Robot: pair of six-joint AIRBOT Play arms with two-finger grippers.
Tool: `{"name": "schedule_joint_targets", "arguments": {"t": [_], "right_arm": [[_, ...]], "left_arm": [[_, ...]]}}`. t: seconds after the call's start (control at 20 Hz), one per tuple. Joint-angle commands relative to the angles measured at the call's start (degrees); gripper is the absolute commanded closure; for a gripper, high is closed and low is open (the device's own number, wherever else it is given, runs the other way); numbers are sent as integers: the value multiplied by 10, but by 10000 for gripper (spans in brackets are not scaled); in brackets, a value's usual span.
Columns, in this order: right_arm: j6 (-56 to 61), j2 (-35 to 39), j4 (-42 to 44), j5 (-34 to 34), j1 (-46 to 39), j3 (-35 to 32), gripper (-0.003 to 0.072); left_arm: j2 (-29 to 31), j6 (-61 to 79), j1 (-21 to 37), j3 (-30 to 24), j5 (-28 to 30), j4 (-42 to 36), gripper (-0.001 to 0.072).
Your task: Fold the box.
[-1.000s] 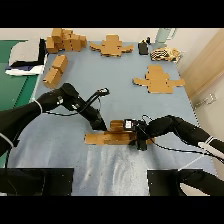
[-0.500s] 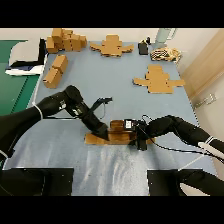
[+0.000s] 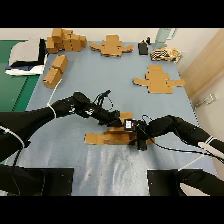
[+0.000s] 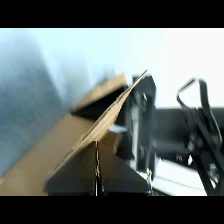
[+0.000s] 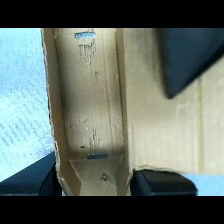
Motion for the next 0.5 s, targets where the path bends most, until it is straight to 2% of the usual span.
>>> {"name": "schedule_joint_targets", "arguments": {"t": [0.0, 0.15, 0.45], "right_arm": [[0, 0, 0, 0, 0, 0, 245], [0, 0, 0, 0, 0, 0, 244], [0, 0, 0, 0, 0, 0, 245]], "left_arm": [[-10, -27, 0, 1, 42, 29, 698], [-24, -87, 0, 0, 27, 120, 698], [-25, -68, 1, 2, 17, 120, 698]]}}
